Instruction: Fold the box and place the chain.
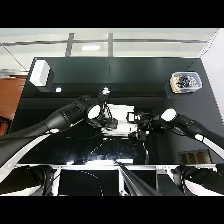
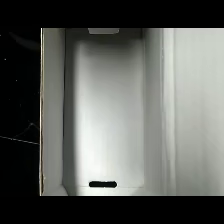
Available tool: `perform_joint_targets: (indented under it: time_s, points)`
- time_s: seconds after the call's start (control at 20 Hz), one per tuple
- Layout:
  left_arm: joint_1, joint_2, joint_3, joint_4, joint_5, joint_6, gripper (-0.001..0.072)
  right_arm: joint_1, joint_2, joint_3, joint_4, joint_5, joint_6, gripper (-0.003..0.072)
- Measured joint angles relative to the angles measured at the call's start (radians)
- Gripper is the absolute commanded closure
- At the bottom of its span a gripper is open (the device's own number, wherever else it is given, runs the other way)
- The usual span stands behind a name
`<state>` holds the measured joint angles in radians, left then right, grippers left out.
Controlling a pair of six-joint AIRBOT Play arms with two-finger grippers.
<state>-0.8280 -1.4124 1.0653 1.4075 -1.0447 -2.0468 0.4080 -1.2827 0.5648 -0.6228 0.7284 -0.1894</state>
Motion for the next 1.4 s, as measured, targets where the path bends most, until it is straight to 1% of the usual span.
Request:
perform_joint_targets:
  time_s: [0.15, 0.2, 0.25, 0.45, 0.65, 0.95, 1.2, 1.4]
  points:
    - [-0.004, -0.004, 0.000, 0.009, 0.006, -0.012, 0.0224, 0.000, 0.000, 0.000, 0.000, 0.000, 0.000, 0.0451]
    - [-0.005, -0.006, 0.000, 0.014, 0.008, -0.022, 0.0272, 0.000, 0.000, 0.000, 0.000, 0.000, 0.001, 0.0451]
    - [-0.005, -0.007, 0.000, 0.024, 0.008, -0.035, 0.0340, 0.000, 0.000, 0.000, 0.001, 0.000, 0.001, 0.0451]
    - [-0.006, -0.010, 0.000, 0.058, 0.012, -0.081, 0.0395, 0.000, 0.000, 0.000, 0.002, -0.001, 0.003, 0.0451]
    - [-0.007, -0.029, 0.002, 0.068, 0.015, -0.099, 0.0395, 0.000, 0.000, 0.000, 0.001, -0.001, 0.000, 0.0452]
    - [-0.007, -0.081, 0.044, 0.099, -0.042, -0.113, 0.0395, 0.000, 0.000, 0.000, 0.000, -0.001, 0.000, 0.0451]
    - [-0.006, -0.108, 0.068, 0.143, -0.063, -0.161, 0.0397, 0.000, 0.000, 0.000, 0.001, -0.001, 0.000, 0.0451]
    - [-0.007, -0.133, 0.074, 0.138, -0.064, -0.179, 0.0397, 0.000, 0.000, 0.000, 0.001, -0.001, 0.000, 0.0451]
